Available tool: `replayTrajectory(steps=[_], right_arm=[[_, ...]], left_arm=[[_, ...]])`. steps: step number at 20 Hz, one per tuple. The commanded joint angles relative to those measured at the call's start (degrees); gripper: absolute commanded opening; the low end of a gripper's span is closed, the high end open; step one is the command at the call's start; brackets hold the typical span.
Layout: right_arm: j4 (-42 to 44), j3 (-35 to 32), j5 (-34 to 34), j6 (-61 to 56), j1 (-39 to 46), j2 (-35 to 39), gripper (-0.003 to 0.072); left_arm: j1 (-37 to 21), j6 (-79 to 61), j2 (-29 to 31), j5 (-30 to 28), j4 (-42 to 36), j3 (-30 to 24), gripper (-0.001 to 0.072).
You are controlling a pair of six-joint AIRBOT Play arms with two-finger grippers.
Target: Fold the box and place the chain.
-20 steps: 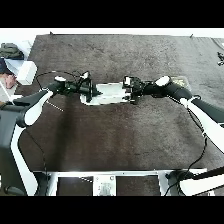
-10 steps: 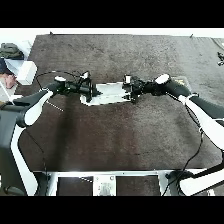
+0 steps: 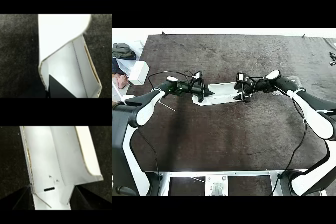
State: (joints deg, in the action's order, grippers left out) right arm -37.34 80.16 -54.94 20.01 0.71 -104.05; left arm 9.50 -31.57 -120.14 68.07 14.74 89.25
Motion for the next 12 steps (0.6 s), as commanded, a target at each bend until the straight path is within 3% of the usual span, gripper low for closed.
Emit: replayTrajectory(steps=[1, 8, 12], right_arm=[[0.09, 3.32, -5.92, 0.07, 0.09, -2.82, 0.0579], [0.72, 7.45, -12.20, -1.68, 0.07, -7.85, 0.0579], [0.72, 8.39, -12.37, -2.95, 0.09, -9.25, 0.0579]], left_arm=[[0.04, 0.00, 0.02, -0.07, 0.02, 0.02, 0.0011], [0.04, 0.00, 0.02, -0.02, 0.02, 0.02, 0.0011], [0.04, 0.00, 0.02, -0.02, 0.02, 0.02, 0.0011]])
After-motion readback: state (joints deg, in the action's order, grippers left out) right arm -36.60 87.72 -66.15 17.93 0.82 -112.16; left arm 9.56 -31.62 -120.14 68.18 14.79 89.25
